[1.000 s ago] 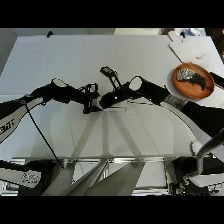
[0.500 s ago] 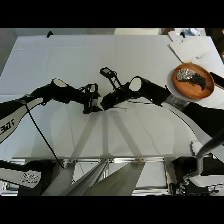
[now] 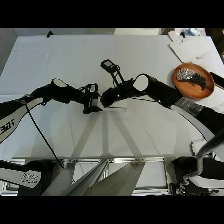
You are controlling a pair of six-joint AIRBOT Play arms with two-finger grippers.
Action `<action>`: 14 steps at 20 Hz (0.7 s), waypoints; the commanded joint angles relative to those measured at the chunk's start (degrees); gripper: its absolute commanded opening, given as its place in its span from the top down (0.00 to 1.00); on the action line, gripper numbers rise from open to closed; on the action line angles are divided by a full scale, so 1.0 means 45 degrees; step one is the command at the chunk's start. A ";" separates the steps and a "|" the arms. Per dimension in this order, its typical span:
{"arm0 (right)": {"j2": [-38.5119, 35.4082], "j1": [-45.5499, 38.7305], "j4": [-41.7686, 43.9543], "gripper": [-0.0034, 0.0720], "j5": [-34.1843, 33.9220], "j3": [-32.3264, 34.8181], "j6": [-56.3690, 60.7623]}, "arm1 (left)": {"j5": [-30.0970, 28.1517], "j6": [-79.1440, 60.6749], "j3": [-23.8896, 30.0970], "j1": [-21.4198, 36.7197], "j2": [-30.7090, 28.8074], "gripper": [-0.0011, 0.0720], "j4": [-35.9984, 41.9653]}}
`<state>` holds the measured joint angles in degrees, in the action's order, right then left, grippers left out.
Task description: Fold the box and place the chain.
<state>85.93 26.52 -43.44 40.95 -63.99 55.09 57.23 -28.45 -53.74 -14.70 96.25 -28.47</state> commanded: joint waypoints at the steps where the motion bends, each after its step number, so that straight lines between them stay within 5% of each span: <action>1: 0.0141 0.0165 0.0622 0.94 -0.0510 0.0933 -0.0005 | 0.0000 0.0000 0.0000 -0.0005 0.0000 0.69 -0.0005; 8: 0.0641 0.0160 0.0806 0.94 -0.1195 0.1787 0.0039 | -0.0005 0.0000 -0.0005 -0.0005 0.0000 0.69 -0.0005; 14: -0.1025 -0.0068 -0.0296 0.94 -0.1812 0.1783 0.0015 | 0.0000 0.0000 0.0000 -0.0005 0.0000 0.69 -0.0005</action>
<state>84.79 26.79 -42.61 35.31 -55.92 55.02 57.23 -28.42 -53.74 -14.72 96.25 -28.47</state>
